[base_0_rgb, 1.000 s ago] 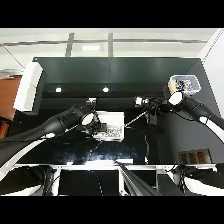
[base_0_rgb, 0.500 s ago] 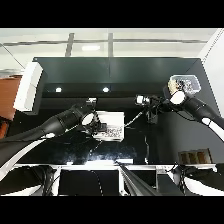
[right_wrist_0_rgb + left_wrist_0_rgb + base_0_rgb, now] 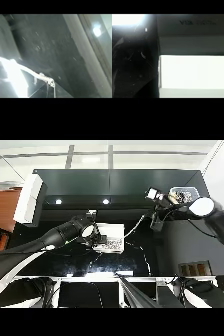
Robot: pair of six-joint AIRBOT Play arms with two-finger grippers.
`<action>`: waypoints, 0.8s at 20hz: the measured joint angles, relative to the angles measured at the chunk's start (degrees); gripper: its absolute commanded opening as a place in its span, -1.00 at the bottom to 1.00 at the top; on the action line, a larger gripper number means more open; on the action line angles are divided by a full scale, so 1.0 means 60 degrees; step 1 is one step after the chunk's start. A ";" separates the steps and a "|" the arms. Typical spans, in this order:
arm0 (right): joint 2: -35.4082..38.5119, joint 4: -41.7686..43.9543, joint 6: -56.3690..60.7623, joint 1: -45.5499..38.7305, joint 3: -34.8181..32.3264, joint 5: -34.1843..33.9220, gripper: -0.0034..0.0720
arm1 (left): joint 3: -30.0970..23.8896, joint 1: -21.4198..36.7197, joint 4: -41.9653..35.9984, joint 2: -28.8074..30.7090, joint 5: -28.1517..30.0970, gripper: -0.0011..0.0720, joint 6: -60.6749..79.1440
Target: Fold the box and place the chain.
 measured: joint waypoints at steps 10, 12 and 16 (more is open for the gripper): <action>0.0987 0.4983 0.2444 0.0000 0.1260 0.3446 -0.85 | 0.0000 0.0000 0.0000 0.0000 -0.0066 -0.89 0.0000; 0.1009 0.5639 0.2594 0.0007 0.1315 0.3483 -0.84 | 0.0004 0.0000 0.0000 0.0000 -0.0080 -0.89 0.0004; 0.1005 0.5049 0.3512 0.0579 0.1351 0.2969 -0.84 | 0.0004 0.0000 -0.0004 0.0000 -0.0095 -0.89 0.0004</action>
